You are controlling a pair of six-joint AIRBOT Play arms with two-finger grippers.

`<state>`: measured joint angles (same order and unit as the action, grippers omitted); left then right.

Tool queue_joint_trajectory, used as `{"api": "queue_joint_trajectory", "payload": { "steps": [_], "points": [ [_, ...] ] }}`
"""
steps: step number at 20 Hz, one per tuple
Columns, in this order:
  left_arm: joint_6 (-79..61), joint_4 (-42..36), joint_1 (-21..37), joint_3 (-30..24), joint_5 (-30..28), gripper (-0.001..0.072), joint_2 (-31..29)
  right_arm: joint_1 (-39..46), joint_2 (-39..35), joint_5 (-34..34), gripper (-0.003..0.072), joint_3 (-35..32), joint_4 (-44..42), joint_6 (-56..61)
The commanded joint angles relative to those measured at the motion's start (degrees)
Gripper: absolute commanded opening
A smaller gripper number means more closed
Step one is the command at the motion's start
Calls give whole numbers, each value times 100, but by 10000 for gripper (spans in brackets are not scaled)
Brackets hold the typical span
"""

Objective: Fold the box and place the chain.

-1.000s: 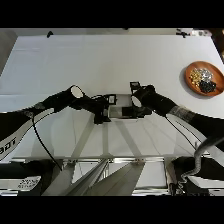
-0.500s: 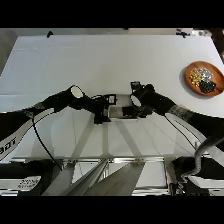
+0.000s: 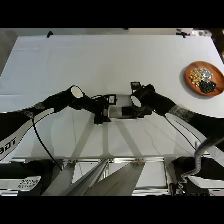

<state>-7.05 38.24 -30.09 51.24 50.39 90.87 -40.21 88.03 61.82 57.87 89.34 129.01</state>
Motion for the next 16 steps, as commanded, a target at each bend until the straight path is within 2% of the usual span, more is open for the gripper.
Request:
{"api": "queue_joint_trajectory", "payload": {
  "steps": [1, 2, 4, 10, 13, 14, 16],
  "points": [
    [0, -2, -2, 0, -2, 414, 2, -2, -94, 175, 208, 9, 68, -55],
    [2, -2, -2, 0, -2, 414, 0, -2, -144, 188, 251, 9, 94, -55],
    [0, 0, -2, 0, -2, 414, 2, -2, -262, 188, 252, 9, 181, -55],
    [2, -2, -2, 0, -2, 414, 2, -2, -518, 339, 338, 9, 240, -205],
    [2, -2, -2, 2, -2, 414, 0, -2, -518, 507, 339, 9, 358, -201],
    [2, -2, -2, 2, -2, 414, 0, -2, -518, 590, 313, 9, 446, -197],
    [0, -2, -2, 0, -2, 414, 0, -2, -516, 739, 101, 9, 562, -195]
  ]
}}
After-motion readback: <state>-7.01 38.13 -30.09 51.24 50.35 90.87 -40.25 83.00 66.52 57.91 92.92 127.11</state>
